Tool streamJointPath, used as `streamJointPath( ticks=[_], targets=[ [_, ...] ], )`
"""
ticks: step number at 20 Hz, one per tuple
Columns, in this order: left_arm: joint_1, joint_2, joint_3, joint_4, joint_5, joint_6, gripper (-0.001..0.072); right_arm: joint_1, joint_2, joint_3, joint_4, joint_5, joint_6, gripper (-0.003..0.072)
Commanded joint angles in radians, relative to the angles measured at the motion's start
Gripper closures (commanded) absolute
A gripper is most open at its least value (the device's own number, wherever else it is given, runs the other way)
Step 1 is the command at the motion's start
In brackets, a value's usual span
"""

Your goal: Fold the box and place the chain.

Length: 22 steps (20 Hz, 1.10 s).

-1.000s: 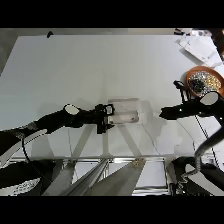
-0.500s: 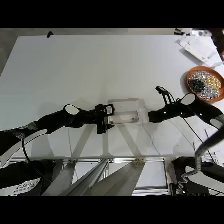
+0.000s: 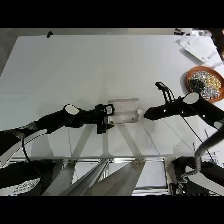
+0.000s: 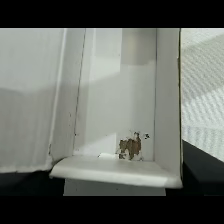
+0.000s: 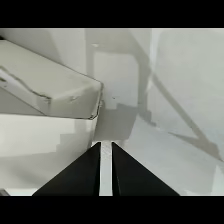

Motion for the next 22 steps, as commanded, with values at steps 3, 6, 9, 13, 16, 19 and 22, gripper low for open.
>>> streamJointPath(
  ticks=[3, 6, 9, 13, 16, 19, 22],
  targets=[
    [0.000, -0.001, 0.000, 0.000, 0.000, 0.000, 0.0437, 0.026, 0.026, 0.002, 0.064, 0.061, -0.058, 0.0510],
    [0.000, -0.001, 0.000, 0.000, 0.000, 0.000, 0.0437, 0.061, 0.026, 0.002, 0.111, 0.057, -0.086, 0.0435],
    [0.000, 0.000, 0.000, 0.000, 0.000, 0.000, 0.0437, 0.064, 0.026, 0.003, 0.123, 0.069, -0.085, 0.0409],
    [0.000, 0.000, 0.000, 0.000, 0.000, 0.000, 0.0437, 0.064, 0.026, 0.003, 0.122, 0.095, -0.085, 0.0359],
    [0.000, -0.001, 0.000, 0.000, 0.000, 0.000, 0.0437, 0.064, 0.026, 0.006, 0.085, 0.095, -0.077, 0.0360],
    [0.000, 0.000, 0.000, 0.000, 0.001, 0.000, 0.0437, 0.060, 0.026, 0.017, 0.051, 0.087, -0.050, 0.0360],
    [0.000, 0.000, 0.000, 0.000, 0.000, 0.000, 0.0437, 0.067, 0.026, 0.016, 0.062, 0.042, -0.016, 0.0340]
  ],
)
